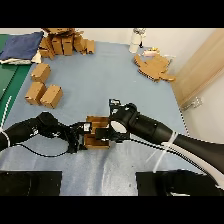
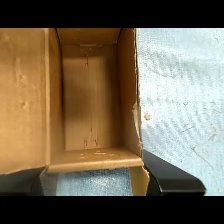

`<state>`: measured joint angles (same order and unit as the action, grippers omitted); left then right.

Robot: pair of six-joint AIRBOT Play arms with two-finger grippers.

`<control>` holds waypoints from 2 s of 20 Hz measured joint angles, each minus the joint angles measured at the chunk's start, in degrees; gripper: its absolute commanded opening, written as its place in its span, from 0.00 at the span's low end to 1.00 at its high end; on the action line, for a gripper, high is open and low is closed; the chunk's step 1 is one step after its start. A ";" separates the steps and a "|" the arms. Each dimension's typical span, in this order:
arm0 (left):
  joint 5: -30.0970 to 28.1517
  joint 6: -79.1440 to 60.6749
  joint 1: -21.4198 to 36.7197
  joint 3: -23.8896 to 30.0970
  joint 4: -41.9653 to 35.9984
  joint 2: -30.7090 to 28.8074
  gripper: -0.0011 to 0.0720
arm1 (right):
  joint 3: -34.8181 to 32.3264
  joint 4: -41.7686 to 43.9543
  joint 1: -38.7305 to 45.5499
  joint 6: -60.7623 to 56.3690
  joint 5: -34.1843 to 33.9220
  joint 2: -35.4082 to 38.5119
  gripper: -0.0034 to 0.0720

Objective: Fold the box.

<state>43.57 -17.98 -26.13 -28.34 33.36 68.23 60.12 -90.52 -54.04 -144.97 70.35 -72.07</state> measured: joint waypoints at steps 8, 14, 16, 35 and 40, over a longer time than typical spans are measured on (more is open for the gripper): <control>0.02 0.02 -0.02 0.00 0.00 0.00 0.03 | -0.17 -4.52 0.74 -1.86 2.64 6.45 0.04; 0.02 0.02 -0.02 0.00 0.02 0.00 0.03 | -5.33 2.73 16.02 12.87 -9.81 6.86 0.04; 0.04 0.02 -0.02 0.00 0.02 0.00 0.03 | -8.70 16.81 24.11 27.67 -18.40 5.22 0.04; 0.11 0.02 -0.02 0.00 0.02 0.00 0.03 | -20.00 86.07 31.58 125.04 10.43 -12.07 0.04; 0.15 0.02 0.00 0.00 0.04 0.00 0.03 | -25.22 84.72 24.33 132.63 -3.17 -5.73 0.04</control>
<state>43.72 -17.96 -26.13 -28.34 33.41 68.23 34.89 -5.80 -29.71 -12.34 67.18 -77.80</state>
